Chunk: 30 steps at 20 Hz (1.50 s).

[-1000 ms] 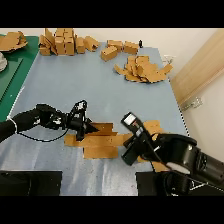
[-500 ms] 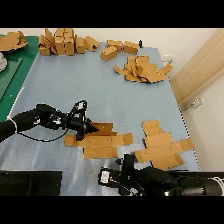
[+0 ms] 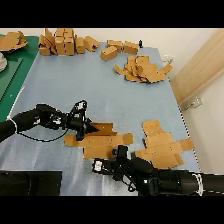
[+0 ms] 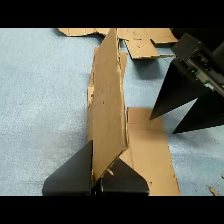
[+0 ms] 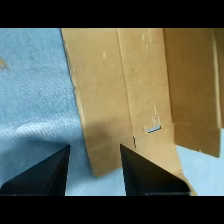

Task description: Fold the box.

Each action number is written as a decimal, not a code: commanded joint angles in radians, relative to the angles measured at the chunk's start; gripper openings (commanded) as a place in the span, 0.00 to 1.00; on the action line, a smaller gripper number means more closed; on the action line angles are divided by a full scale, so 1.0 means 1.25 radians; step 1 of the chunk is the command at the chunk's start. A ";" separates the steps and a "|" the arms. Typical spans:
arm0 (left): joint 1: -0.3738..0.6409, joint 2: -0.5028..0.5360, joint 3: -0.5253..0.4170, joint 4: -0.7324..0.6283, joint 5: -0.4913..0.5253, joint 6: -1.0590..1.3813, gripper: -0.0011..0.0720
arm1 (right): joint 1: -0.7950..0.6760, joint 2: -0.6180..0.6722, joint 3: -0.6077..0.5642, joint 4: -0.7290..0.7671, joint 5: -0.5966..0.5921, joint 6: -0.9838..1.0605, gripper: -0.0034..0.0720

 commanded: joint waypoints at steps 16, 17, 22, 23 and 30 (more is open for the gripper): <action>0.001 0.000 0.000 0.000 0.000 0.000 0.03 | -0.060 -0.027 0.045 -0.072 -0.043 -0.057 0.65; 0.001 0.000 0.000 0.000 0.000 0.000 0.03 | -0.060 -0.027 0.046 -0.072 -0.048 -0.057 0.65; 0.001 0.000 0.000 0.000 0.000 0.000 0.03 | -0.060 -0.027 0.045 -0.071 -0.039 -0.120 0.87; 0.001 0.000 0.000 0.000 0.000 0.000 0.03 | -0.060 -0.027 0.046 -0.071 -0.044 -0.166 0.87; 0.001 0.000 0.000 0.000 0.000 0.000 0.03 | -0.156 -0.027 0.046 -0.025 -0.141 -0.197 1.00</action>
